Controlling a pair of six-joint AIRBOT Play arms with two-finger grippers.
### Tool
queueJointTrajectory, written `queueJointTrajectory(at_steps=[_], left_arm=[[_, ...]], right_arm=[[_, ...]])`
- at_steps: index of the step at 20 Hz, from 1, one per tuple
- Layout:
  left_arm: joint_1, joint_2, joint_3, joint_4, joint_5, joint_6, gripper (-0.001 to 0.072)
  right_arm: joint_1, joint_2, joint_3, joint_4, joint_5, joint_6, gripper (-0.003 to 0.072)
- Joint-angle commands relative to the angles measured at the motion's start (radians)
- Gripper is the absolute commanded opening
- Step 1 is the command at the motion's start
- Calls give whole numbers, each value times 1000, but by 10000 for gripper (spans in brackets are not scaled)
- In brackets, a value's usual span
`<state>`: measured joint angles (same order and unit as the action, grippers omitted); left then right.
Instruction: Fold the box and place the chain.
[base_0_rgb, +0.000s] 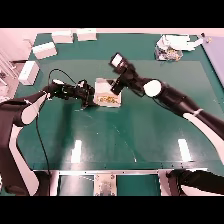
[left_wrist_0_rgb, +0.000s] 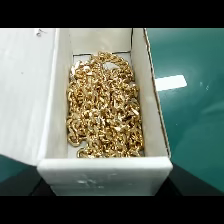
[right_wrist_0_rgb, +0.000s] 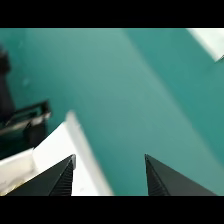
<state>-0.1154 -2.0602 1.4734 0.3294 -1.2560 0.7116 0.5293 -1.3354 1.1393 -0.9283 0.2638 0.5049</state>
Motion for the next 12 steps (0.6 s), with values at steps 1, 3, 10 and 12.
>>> queueJointTrajectory(at_steps=[1, 3, 10, 12], left_arm=[[1, 0, 0, 0, 0, 0, 469], [1, 0, 0, 0, 0, 0, 469], [1, 0, 0, 0, 0, 0, 469], [1, 0, 0, 0, 0, 0, 469]], right_arm=[[-30, 78, 47, 0, -66, 0, 485], [-76, 58, 76, 0, -62, -14, 421], [-159, -188, 224, 52, 250, -198, 413], [-159, -243, 245, 116, 325, -281, 410]])
